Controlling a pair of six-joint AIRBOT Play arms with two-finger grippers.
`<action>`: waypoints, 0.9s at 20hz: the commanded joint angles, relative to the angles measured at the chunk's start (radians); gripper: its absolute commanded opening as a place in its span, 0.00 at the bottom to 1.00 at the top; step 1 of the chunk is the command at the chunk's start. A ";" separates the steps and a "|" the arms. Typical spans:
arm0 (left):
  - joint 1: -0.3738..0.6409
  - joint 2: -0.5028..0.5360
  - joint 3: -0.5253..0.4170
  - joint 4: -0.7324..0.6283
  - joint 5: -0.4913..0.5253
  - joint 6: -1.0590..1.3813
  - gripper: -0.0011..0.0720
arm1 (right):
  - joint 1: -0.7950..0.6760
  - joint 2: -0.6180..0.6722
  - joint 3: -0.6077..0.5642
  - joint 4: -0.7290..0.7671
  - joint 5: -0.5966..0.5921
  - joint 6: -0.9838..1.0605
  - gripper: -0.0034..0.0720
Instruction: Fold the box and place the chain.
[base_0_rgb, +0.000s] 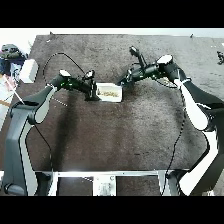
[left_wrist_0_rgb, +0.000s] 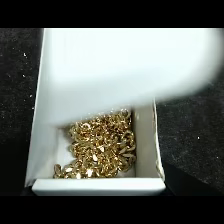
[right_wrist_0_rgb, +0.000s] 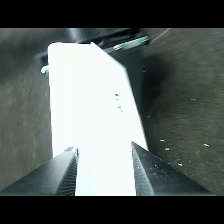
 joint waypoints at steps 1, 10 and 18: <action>0.001 0.000 0.000 0.000 0.001 0.000 0.73 | 0.047 -0.001 0.001 -0.111 -0.009 -0.047 0.55; 0.001 0.000 0.000 0.000 0.001 0.000 0.73 | 0.122 -0.001 0.001 -0.150 -0.060 -0.099 0.69; 0.001 0.000 0.000 0.000 0.000 0.000 0.73 | 0.134 0.001 0.001 -0.173 -0.222 -0.116 0.66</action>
